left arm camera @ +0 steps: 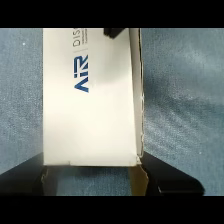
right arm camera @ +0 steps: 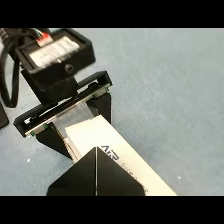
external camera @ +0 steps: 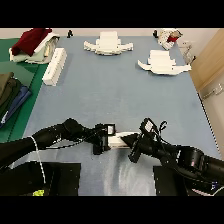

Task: Fold the box.

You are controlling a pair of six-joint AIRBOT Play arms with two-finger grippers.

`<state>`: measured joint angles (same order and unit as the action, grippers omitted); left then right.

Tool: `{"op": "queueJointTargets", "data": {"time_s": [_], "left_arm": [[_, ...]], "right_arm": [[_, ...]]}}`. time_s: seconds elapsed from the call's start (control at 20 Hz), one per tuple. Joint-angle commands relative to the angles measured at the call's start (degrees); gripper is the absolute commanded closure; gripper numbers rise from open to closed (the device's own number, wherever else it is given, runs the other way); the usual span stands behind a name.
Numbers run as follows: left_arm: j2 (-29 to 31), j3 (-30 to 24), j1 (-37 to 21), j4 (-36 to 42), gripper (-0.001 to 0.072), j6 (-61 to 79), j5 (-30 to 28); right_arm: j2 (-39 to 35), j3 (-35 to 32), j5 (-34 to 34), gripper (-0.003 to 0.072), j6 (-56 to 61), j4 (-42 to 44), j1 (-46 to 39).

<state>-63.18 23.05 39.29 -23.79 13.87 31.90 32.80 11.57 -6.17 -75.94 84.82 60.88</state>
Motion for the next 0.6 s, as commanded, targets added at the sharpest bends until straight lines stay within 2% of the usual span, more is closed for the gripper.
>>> {"op": "queueJointTargets", "data": {"time_s": [0.0,0.55], "left_arm": [[-0.02,0.04,-0.04,-0.02,0.0231,0.0,0.02],[-0.02,0.04,-0.04,-0.02,0.0231,0.0,0.02]], "right_arm": [[0.07,-2.51,3.21,0.0682,2.91,0.81,-0.55],[8.28,-3.21,-0.35,0.0682,2.91,3.76,-0.15]]}}
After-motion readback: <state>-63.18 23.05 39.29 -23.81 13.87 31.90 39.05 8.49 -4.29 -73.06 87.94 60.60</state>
